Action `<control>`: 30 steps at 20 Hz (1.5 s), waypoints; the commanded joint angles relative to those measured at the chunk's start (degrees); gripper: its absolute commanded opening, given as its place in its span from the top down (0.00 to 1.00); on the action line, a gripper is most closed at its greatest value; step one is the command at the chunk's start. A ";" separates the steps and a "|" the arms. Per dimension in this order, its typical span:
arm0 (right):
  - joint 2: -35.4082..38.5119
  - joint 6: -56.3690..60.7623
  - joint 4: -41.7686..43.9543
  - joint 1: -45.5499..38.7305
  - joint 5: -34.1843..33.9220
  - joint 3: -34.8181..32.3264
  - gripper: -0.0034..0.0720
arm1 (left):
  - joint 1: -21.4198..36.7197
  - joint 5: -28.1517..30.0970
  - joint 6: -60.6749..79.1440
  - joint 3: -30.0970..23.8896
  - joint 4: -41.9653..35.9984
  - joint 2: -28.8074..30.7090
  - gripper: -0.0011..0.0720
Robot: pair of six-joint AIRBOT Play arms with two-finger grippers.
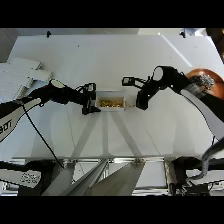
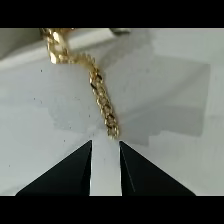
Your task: Fold the box and place the chain.
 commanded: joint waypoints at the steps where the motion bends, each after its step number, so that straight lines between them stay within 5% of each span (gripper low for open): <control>1: -0.96 -0.04 -1.92 2.67 -2.89 -0.02 0.69 | 0.00 0.00 0.00 0.00 0.00 0.02 0.75; 5: -2.08 0.00 -4.26 3.63 -3.02 -0.04 0.70 | 0.00 0.00 0.00 0.00 0.00 0.02 0.75; 8: -2.75 0.07 -4.22 3.63 -2.51 -0.04 0.94 | 0.00 0.00 0.00 0.02 0.00 0.02 0.75; 22: 6.25 3.72 -3.41 3.74 -4.63 0.00 0.94 | 0.00 0.00 0.00 0.02 0.00 0.02 0.75; 30: 11.04 2.97 9.90 8.94 -12.26 0.24 0.95 | 0.00 0.00 0.00 0.02 0.00 0.02 0.75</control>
